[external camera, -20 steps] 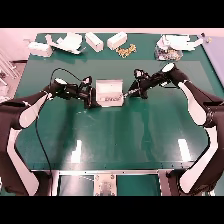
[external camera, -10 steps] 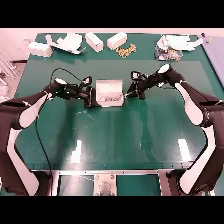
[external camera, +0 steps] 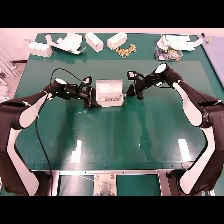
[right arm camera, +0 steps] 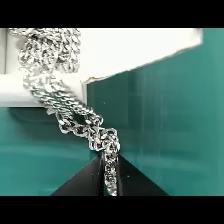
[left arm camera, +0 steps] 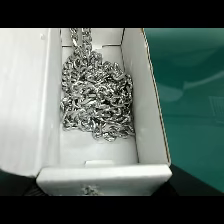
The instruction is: Fold the box and place the chain.
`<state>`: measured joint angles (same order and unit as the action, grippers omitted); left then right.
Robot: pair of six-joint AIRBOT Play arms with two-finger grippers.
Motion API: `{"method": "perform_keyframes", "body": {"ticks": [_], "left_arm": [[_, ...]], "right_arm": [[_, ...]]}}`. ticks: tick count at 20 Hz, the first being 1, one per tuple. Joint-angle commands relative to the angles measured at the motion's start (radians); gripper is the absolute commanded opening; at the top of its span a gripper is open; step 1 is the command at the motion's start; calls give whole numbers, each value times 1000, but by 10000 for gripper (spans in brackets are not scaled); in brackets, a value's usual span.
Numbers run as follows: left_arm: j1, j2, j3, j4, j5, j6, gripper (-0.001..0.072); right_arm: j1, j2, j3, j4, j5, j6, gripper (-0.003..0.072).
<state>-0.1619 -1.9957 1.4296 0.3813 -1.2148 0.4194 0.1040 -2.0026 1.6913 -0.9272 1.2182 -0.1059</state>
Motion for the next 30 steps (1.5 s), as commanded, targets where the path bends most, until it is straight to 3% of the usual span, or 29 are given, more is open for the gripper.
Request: {"method": "perform_keyframes", "body": {"ticks": [1,20,30], "left_arm": [[1,1,1,1,0,0,579],[1,1,1,0,0,0,579],[1,1,1,1,0,0,579]], "right_arm": [[-1,57,5,45,4,52,8],[-5,580,5,136,-43,163,8],[143,595,19,213,-92,241,8]]}}
